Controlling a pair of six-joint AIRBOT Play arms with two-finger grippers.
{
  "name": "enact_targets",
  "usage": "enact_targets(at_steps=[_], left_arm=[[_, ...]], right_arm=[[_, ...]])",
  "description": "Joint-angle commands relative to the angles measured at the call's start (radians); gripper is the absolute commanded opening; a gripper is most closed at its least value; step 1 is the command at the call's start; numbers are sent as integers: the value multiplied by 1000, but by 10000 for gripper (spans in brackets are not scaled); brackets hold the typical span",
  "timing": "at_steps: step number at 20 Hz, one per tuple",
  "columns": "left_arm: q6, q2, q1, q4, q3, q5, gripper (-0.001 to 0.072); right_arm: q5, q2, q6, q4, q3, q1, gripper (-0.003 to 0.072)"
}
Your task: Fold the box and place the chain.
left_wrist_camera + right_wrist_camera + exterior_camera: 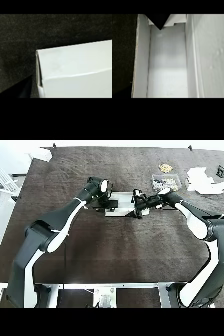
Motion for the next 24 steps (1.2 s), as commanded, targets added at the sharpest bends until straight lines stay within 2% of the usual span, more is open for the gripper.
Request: enact_targets(at_steps=[1,10,24], left_arm=[[0,-1,1,12,1,-2,418],[0,-3,3,55,38,-64,419],[2,-5,3,58,38,-64,416]], right_arm=[[0,0,1,0,0,0,571],[0,0,1,0,0,0,571],[0,0,1,0,0,0,571]])
